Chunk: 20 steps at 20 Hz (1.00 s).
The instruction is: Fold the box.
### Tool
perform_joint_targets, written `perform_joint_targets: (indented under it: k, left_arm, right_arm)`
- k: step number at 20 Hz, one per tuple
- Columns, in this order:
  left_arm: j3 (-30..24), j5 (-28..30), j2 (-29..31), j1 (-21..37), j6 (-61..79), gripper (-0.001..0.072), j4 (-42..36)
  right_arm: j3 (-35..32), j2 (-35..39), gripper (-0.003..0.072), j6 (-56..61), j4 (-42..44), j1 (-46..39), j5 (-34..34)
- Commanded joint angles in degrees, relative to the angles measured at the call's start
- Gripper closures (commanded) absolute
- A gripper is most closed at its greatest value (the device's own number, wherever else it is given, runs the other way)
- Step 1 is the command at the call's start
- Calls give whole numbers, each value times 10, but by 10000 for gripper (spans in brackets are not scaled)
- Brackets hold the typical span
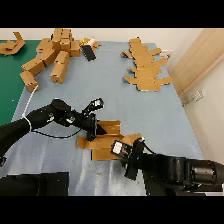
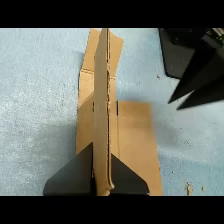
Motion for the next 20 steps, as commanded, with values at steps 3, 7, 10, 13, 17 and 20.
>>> perform_joint_targets:
  k: [3, 7, 10, 13, 17, 20]
  left_arm:
    - [0, 0, 0, 0, 0, 696, 0]
    - [0, 0, 0, 0, 0, 696, 0]
    - [0, 0, 0, 0, 0, 696, 0]
    - [0, 0, 0, 0, 0, 696, 0]
    - [0, 0, 0, 0, 0, 696, 0]
    - [0, 0, 0, 0, 0, 696, 0]
  right_arm:
    - [-44, -51, 159, -35, -124, 53, 85]
    - [-43, -92, 159, -35, -158, 53, 106]
    - [-43, -119, 159, -35, -166, 53, 106]
    - [-43, -128, 160, -30, -213, 53, 104]
    - [-22, -128, 161, -23, -236, 53, 78]
    - [-10, -128, 162, -18, -253, 53, 68]
